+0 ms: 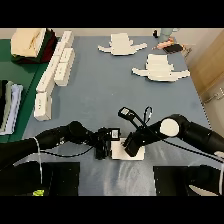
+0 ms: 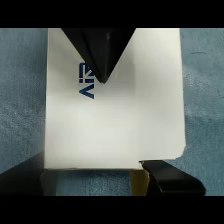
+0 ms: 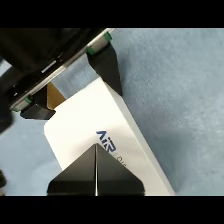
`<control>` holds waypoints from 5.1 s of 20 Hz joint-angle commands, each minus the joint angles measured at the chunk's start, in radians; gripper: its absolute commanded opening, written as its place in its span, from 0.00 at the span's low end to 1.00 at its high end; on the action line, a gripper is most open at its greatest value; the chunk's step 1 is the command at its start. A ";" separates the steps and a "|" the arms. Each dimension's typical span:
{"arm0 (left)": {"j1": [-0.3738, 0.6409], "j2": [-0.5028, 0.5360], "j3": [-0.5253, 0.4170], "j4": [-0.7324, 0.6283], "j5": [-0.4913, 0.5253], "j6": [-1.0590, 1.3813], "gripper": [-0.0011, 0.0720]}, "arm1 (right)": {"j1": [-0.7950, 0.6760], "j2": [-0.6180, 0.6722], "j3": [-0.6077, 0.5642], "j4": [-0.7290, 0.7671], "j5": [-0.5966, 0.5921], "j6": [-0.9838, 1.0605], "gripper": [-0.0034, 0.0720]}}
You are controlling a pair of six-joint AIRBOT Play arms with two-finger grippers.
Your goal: Fold the box.
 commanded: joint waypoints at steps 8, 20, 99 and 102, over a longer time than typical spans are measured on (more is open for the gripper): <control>0.001 0.001 0.000 0.000 0.000 0.000 0.73 | 0.315 0.151 -0.072 -0.421 -0.182 0.039 0.05; 0.001 0.001 0.001 0.000 0.000 0.000 0.73 | 0.447 0.277 -0.149 -0.711 -0.204 0.091 0.55; 0.001 0.001 0.001 0.000 0.000 0.000 0.73 | 0.423 0.307 -0.209 -0.936 -0.316 0.189 0.49; 0.001 0.001 0.001 0.000 0.000 0.000 0.73 | 0.423 0.290 -0.209 -0.932 -0.327 0.189 0.49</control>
